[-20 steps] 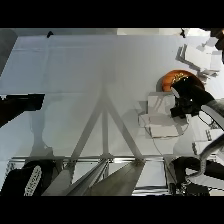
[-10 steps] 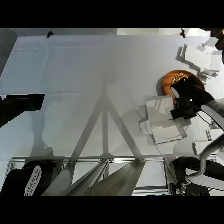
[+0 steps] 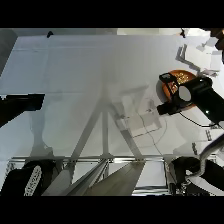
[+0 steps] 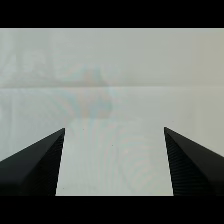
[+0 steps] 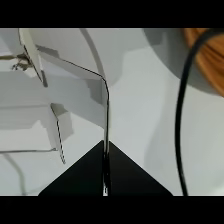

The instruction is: Fold the box and place the chain.

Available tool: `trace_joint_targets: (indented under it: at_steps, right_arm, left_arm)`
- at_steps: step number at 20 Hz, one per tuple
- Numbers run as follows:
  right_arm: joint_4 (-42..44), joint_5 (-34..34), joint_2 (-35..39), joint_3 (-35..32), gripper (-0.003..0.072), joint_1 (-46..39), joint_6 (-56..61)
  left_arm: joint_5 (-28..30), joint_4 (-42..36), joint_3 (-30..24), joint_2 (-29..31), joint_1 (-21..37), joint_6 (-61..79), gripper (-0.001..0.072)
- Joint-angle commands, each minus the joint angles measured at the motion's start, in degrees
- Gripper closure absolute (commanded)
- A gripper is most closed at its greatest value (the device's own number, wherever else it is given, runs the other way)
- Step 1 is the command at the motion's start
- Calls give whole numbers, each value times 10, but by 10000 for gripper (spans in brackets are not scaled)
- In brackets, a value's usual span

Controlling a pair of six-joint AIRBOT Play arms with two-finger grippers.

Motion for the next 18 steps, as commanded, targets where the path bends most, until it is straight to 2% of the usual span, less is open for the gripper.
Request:
trace_joint_targets:
  at_steps: [1, 5, 8, 11, 14, 18]
  right_arm:
    - [87, -76, 16, -9, 683, 3, -38]
    - [206, -202, 16, -55, 683, 3, -79]
    - [220, -234, 21, -109, 684, 3, -83]
    - [270, -300, 61, -152, 684, 3, -83]
    - [268, -319, 106, -166, 685, 3, -83]
    - [290, -364, 131, -228, 684, 3, -71]
  left_arm:
    - [0, 0, 0, 0, 0, 0, 14]
    - [0, 0, 0, 0, 0, 0, 14]
    - [0, 0, 1, 0, 0, 0, 14]
    - [0, 0, 0, 0, 0, 0, 14]
    - [0, 0, 0, 0, 0, 0, 14]
    - [0, 0, 0, 0, 0, 0, 14]
